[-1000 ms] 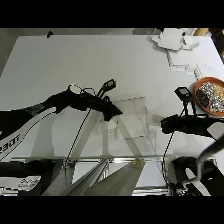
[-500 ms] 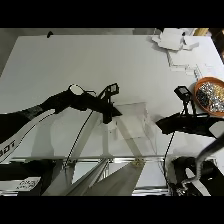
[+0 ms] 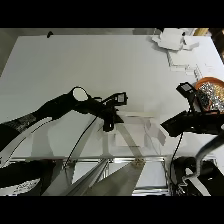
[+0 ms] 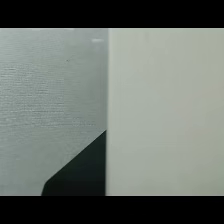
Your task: Fold the box and place the chain.
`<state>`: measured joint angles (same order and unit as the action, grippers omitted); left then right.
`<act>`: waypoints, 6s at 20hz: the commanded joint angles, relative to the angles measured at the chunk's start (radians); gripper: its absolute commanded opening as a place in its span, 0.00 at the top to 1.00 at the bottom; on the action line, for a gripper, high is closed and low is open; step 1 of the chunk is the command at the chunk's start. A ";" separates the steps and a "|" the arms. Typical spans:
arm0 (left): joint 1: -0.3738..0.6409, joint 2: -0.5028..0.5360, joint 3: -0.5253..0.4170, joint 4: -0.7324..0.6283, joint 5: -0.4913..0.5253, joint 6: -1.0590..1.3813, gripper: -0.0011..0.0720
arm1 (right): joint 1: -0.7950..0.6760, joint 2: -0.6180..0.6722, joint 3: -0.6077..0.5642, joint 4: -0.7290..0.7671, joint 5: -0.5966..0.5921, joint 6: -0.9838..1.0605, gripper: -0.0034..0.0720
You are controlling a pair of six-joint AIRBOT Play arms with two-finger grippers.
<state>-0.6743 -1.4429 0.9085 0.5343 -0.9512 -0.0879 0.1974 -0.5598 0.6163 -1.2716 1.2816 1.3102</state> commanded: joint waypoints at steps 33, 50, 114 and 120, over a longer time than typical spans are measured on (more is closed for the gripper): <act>-0.019 -0.151 0.000 -0.066 0.177 0.274 0.98 | 0.001 0.000 0.008 -0.004 -0.072 -0.037 0.35; -0.019 -0.132 0.000 0.019 0.214 0.127 0.98 | 0.001 0.000 0.008 -0.004 -0.094 -0.037 0.35; -0.019 -0.150 0.000 0.017 0.214 0.128 0.97 | 0.404 0.061 -0.442 -0.061 -0.629 -0.850 0.17; -0.019 -0.150 0.000 0.017 0.214 0.128 0.97 | 0.254 0.029 -0.389 0.079 -0.583 -1.025 0.17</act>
<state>-0.6930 -1.5929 0.9092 0.5510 -0.7372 0.0395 0.5232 -0.5121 0.2077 -1.2644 0.6849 0.3794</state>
